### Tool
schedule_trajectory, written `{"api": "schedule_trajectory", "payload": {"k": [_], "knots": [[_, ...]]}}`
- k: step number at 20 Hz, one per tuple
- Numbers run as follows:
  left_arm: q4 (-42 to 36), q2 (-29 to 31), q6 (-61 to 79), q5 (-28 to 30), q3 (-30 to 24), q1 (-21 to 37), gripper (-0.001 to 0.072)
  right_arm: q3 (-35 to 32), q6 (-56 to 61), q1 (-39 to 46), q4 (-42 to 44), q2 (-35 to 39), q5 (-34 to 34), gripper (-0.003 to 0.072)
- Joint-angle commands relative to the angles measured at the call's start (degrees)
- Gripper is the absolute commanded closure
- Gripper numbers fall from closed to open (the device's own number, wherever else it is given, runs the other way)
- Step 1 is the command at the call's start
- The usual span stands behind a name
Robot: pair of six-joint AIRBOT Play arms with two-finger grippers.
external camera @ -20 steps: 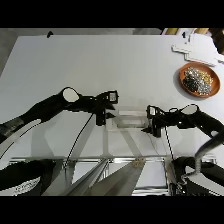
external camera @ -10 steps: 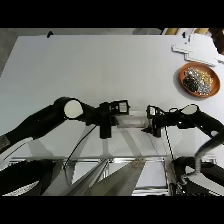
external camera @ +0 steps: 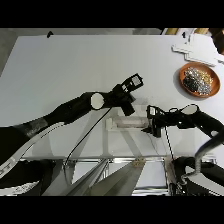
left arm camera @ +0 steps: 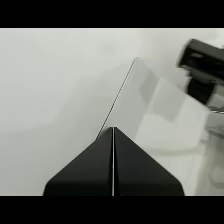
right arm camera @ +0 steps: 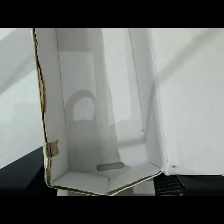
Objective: Fold the box and place the chain.
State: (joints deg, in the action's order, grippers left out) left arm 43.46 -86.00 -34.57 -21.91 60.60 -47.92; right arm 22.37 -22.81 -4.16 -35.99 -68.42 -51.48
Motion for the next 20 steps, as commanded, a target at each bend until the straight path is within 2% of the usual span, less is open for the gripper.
{"api": "schedule_trajectory", "payload": {"k": [1, 3, 5, 9, 11, 16, 20], "knots": [[-1.99, -4.28, -0.20, -1.44, 1.09, 2.01, 0.0705, 0.02, 0.00, 0.00, 0.00, -0.02, -0.02, 0.0328], [-1.11, -3.82, 0.04, -5.92, 1.07, 2.71, 0.0705, 0.02, 0.00, 0.00, 0.00, -0.02, -0.02, 0.0328], [3.54, -1.29, -0.02, -11.56, 1.07, 3.17, 0.0703, 0.02, 0.00, 0.00, 0.00, -0.02, -0.02, 0.0328], [13.46, 5.20, -3.93, -27.85, 1.07, 3.63, 0.0703, 0.02, 0.00, 0.00, 0.00, -0.02, -0.02, 0.0328], [15.93, 5.33, -4.55, -34.07, 0.90, 3.74, 0.0703, 0.02, 0.00, 0.00, 0.00, -0.02, -0.02, 0.0328], [16.68, 4.28, -4.48, -32.65, -1.99, 3.74, 0.0703, 0.02, 0.00, 0.00, 0.00, -0.02, -0.02, 0.0328], [17.88, 4.33, -4.52, -34.51, -3.91, 4.11, 0.0704, 0.02, 0.00, 0.00, 0.00, -0.02, -0.02, 0.0328]]}}
